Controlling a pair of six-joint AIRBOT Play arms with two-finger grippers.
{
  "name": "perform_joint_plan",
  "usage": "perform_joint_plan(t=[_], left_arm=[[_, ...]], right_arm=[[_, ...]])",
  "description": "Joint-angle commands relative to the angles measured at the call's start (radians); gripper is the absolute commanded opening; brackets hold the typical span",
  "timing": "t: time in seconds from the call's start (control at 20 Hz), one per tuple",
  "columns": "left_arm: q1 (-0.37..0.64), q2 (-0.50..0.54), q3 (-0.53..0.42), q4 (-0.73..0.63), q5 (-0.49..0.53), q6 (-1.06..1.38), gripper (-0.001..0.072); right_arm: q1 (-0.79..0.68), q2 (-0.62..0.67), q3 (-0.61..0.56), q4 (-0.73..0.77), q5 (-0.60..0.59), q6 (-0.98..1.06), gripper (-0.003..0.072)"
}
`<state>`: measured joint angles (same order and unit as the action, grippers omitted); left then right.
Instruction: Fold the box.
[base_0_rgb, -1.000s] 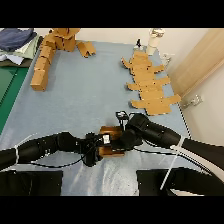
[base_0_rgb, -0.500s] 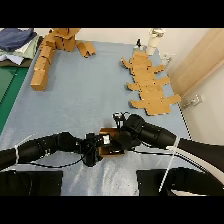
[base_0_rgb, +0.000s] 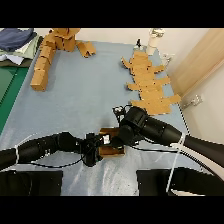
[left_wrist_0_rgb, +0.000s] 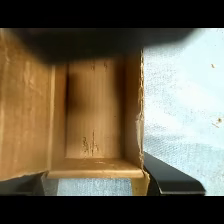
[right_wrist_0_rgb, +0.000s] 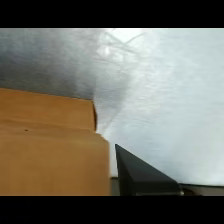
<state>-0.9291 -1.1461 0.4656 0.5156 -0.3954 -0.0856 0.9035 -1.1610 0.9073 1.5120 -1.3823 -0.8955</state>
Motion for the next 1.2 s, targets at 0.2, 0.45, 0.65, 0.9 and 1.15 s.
perform_joint_plan(t=[0.2,0.45,0.65,0.9,1.15], left_arm=[[0.0,0.0,0.001,0.001,0.0,0.0,0.0446],[0.0,0.0,0.001,0.001,0.0,0.0,0.0446],[0.0,0.0,0.0,0.0,0.0,0.0,0.0446],[0.0,0.0,0.001,0.0,0.0,0.0,0.0446],[0.0,0.0,0.001,0.0,0.0,0.0,0.0446]], right_arm=[[0.0,0.105,0.035,-0.166,-0.138,-0.03,0.0327],[-0.13,0.107,0.007,-0.267,-0.176,-0.177,-0.0001],[-0.507,0.088,-0.055,-0.09,0.084,-0.365,-0.0001],[-0.975,-0.156,-0.051,0.964,0.111,-1.058,-0.0001],[-0.907,-0.336,-0.013,1.111,0.001,-1.269,-0.0001]])
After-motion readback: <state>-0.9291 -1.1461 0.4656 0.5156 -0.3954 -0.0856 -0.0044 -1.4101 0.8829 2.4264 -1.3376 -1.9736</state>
